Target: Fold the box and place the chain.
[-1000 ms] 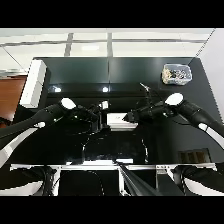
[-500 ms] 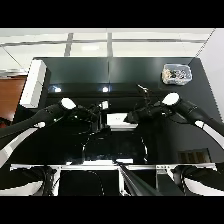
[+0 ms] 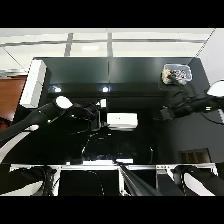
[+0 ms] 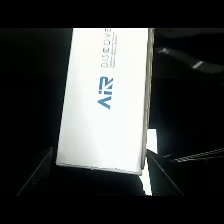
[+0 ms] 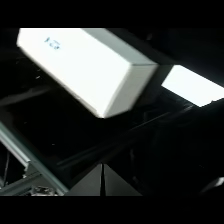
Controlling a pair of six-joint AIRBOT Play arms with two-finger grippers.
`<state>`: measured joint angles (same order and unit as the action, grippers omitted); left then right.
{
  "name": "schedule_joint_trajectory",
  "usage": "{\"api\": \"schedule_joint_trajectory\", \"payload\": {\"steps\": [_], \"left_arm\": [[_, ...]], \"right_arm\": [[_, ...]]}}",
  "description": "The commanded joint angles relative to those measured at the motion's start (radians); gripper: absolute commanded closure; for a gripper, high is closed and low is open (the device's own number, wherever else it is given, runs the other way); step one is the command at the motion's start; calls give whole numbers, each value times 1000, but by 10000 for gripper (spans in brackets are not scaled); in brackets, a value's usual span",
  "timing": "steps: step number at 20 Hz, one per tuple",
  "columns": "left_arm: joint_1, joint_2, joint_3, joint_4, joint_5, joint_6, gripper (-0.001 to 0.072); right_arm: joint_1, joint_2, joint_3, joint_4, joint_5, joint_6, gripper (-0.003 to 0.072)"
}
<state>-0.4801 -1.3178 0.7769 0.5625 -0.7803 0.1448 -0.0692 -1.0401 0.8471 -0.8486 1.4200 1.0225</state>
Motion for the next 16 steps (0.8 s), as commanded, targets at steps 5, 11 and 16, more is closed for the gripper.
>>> {"api": "schedule_joint_trajectory", "payload": {"steps": [5, 11, 16], "left_arm": [[-121, -47, 186, 40, -78, -256, -11], [-187, -342, 465, 40, -144, -406, -11], [-155, -381, 506, 68, -261, -422, -11]], "right_arm": [[-125, 57, -14, -45, -74, 18, 668], [-125, 57, -14, -43, -83, -1, 668], [-125, 57, -14, -43, -103, -10, 668]]}}
